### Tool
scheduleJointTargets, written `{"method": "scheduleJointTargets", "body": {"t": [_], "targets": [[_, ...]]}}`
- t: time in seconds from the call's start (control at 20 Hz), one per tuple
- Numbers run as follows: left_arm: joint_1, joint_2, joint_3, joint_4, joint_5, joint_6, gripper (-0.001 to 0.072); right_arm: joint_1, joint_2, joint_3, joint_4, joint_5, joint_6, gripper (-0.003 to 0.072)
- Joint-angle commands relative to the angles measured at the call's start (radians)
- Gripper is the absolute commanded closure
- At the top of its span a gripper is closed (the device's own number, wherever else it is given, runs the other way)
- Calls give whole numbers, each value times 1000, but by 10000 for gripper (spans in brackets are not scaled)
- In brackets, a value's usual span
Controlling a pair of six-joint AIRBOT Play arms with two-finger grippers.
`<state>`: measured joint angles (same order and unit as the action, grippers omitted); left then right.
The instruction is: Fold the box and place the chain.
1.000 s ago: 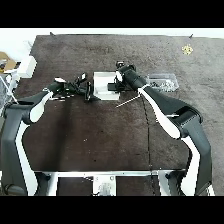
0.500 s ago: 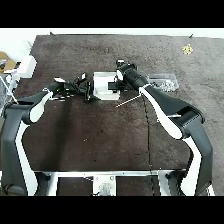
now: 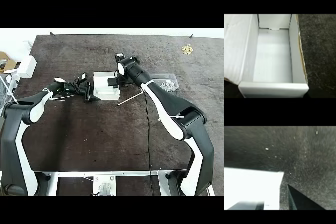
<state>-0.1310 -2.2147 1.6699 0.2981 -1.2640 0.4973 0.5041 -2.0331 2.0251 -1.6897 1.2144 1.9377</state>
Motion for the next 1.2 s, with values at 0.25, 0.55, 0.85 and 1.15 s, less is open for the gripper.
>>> {"method": "scheduleJointTargets", "body": {"t": [0.25, 0.55, 0.85, 1.15], "targets": [[0, 0, 0, 1, 0, 1, 314, -134, 182, 26, -3, 69, -319, 361], [0, 0, 0, 1, 0, 1, 314, -362, 208, -61, -15, 123, -349, 366], [0, 0, 0, 1, 0, 1, 314, -516, 206, -229, 112, -13, -404, 510], [0, 0, 0, 1, 0, 1, 314, -528, 153, -290, 246, -121, -477, 509]]}}
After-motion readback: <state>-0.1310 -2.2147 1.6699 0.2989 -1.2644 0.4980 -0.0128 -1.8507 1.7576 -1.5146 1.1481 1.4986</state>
